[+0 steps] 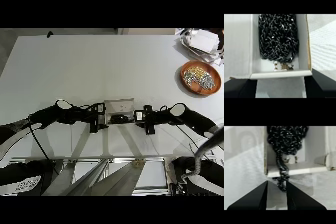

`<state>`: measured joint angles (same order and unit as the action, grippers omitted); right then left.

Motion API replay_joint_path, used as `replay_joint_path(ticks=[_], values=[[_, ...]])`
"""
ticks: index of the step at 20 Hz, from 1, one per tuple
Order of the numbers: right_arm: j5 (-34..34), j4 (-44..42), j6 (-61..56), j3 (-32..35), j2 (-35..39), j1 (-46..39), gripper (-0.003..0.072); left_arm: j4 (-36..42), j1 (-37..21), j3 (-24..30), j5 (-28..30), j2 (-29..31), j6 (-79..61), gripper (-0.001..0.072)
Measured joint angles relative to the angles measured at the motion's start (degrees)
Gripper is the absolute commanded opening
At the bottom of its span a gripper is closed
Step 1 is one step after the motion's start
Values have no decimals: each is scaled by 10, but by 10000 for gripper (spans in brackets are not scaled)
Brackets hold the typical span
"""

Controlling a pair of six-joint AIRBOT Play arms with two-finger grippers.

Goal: Fold the box and place the chain.

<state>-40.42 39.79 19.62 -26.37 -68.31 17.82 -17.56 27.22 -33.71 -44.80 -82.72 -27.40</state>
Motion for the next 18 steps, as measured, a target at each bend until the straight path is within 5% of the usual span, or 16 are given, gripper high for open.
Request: replay_joint_path(ticks=[6, 11, 18], values=[[18, -27, 0, 0, -5, 0, 218, 0, 0, 0, 0, 0, 0, 208], [4, -23, 0, 0, -6, 0, 15, 0, 0, 0, 0, 0, 0, 208], [-23, 23, -26, -1, 11, 0, 14, 0, 0, 0, 0, 0, 0, 208]])
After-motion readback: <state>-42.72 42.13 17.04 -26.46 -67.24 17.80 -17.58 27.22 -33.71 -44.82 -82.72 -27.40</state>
